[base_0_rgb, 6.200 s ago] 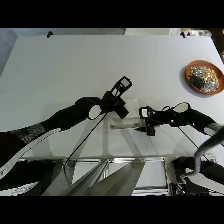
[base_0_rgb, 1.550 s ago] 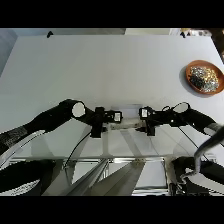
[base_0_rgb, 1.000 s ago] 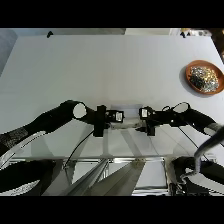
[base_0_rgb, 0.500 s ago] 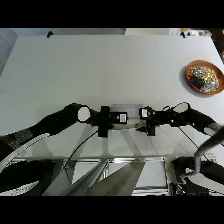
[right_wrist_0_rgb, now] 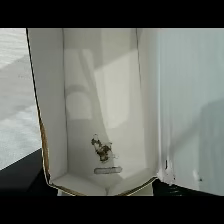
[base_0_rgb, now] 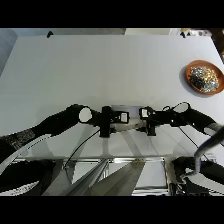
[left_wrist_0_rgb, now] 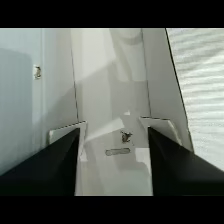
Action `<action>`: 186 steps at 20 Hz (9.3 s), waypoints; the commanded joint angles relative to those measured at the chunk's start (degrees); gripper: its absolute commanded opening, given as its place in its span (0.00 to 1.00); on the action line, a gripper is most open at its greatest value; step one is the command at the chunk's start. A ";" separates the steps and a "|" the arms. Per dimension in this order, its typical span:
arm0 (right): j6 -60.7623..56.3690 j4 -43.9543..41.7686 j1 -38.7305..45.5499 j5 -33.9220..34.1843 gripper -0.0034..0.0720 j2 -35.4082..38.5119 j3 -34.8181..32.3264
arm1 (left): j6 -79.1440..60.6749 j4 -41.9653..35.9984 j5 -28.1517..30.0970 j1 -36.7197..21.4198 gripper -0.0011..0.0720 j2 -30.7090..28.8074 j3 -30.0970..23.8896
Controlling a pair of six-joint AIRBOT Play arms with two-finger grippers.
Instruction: Fold the box and place the chain.
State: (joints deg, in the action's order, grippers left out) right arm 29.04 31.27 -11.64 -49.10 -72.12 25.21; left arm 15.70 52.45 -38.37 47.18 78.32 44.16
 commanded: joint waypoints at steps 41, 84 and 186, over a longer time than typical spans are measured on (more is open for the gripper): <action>-0.04 -0.04 -0.02 0.04 0.65 0.02 0.02 | 56.81 -9.14 -12.33 -19.93 0.02 -2.67 -8.79; -0.04 -0.04 -0.02 0.04 0.65 0.02 0.02 | 67.93 -10.47 3.50 -4.92 0.58 -10.54 -8.52; -0.07 -0.04 -0.02 0.04 0.65 0.02 0.02 | 89.57 25.83 -31.34 -0.42 0.53 -13.35 18.01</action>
State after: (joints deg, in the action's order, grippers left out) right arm 28.97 31.22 -11.66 -49.04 -72.14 25.21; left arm 119.70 79.29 -65.34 48.53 71.29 62.96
